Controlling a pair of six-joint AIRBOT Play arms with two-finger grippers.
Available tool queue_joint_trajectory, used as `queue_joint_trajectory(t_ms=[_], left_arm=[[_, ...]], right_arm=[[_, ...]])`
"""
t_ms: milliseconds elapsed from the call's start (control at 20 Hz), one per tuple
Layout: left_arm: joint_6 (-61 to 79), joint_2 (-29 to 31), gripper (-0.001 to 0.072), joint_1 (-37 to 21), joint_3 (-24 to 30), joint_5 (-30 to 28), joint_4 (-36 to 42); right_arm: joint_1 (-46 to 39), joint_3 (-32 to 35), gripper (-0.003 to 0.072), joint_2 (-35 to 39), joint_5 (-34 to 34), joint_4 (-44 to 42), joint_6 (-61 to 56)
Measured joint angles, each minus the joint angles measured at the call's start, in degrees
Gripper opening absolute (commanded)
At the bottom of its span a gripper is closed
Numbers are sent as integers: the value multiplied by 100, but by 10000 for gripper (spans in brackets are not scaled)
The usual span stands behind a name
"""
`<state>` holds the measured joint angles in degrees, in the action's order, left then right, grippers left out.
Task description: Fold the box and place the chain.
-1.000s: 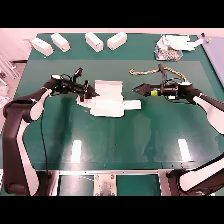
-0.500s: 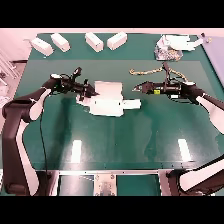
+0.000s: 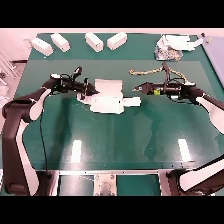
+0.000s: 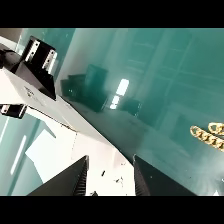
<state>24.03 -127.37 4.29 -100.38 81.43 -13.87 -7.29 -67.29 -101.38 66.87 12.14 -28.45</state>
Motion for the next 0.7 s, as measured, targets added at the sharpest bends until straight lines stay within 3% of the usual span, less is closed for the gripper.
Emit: queue_joint_trajectory(t_ms=[350,700], left_arm=[[35,2,13,17,50,-203,48],[278,0,12,17,52,44,15]], right_arm=[[0,0,336,0,0,11,164],[0,0,336,-35,0,13,210]])
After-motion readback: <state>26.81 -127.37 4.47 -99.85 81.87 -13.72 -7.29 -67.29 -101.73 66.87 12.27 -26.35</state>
